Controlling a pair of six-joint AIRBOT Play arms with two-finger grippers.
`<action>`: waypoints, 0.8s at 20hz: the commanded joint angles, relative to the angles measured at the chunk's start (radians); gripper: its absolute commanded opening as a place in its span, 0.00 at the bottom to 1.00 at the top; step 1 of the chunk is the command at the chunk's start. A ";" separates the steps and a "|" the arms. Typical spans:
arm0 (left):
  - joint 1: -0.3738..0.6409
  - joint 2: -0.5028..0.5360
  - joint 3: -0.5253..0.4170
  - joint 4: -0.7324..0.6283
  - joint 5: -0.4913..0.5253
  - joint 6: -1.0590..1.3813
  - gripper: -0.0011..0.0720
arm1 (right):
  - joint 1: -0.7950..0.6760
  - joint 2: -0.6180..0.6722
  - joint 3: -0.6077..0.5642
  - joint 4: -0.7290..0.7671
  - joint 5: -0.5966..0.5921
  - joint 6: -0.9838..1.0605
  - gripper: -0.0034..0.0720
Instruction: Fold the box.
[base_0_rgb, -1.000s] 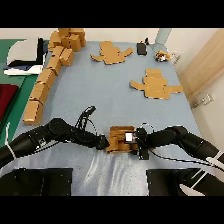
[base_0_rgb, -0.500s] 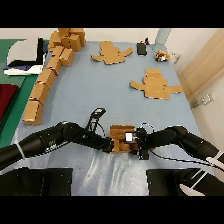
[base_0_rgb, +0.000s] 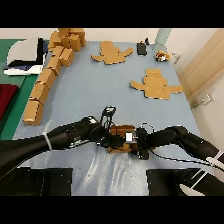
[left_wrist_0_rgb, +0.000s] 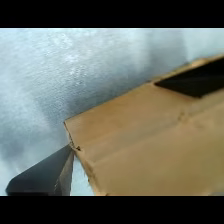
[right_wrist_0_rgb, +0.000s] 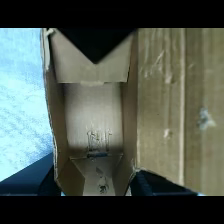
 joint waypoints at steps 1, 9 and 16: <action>-0.053 -0.073 0.093 0.179 -0.140 -0.270 0.61 | 0.001 0.000 0.001 0.001 0.000 -0.002 0.72; -0.056 -0.102 0.134 0.195 -0.271 -0.472 0.61 | 0.001 0.000 0.001 0.001 0.000 -0.002 0.72; -0.065 -0.131 0.203 0.196 -0.306 -0.494 0.61 | 0.001 0.000 0.001 0.001 0.000 -0.002 0.72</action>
